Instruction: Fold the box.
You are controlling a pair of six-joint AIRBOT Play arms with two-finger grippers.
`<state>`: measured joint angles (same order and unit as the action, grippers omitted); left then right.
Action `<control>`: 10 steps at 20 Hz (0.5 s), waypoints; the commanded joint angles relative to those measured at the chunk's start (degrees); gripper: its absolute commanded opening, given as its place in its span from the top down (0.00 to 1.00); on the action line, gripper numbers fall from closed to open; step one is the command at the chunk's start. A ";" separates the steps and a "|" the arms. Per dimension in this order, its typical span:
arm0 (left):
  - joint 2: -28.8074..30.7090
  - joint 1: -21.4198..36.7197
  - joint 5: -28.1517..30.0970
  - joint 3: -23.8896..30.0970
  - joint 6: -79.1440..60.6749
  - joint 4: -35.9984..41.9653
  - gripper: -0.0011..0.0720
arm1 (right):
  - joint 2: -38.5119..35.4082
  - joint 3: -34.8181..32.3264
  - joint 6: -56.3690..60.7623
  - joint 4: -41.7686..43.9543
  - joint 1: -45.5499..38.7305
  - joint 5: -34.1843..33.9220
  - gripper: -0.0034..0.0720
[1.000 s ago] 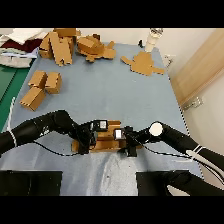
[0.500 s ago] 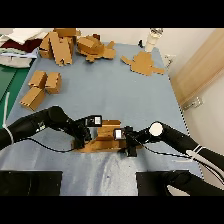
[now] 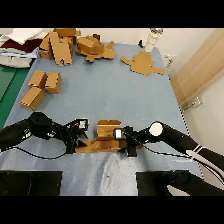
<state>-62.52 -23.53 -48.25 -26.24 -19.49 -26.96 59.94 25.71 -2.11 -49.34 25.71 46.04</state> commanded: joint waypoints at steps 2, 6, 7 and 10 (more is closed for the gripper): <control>-0.48 0.42 -3.08 1.29 -3.15 3.54 0.24 | -0.02 0.04 0.02 0.28 0.00 0.02 0.21; -0.46 -2.08 -2.40 1.29 -3.15 5.35 0.24 | -0.02 0.04 0.02 0.31 0.00 0.00 0.21; -0.48 -2.93 -1.88 1.29 -3.13 5.49 0.24 | -0.02 0.04 0.02 0.31 0.00 0.00 0.21; -0.48 -6.01 2.40 1.29 -2.99 6.47 0.24 | -0.02 0.04 0.02 0.31 0.00 0.00 0.21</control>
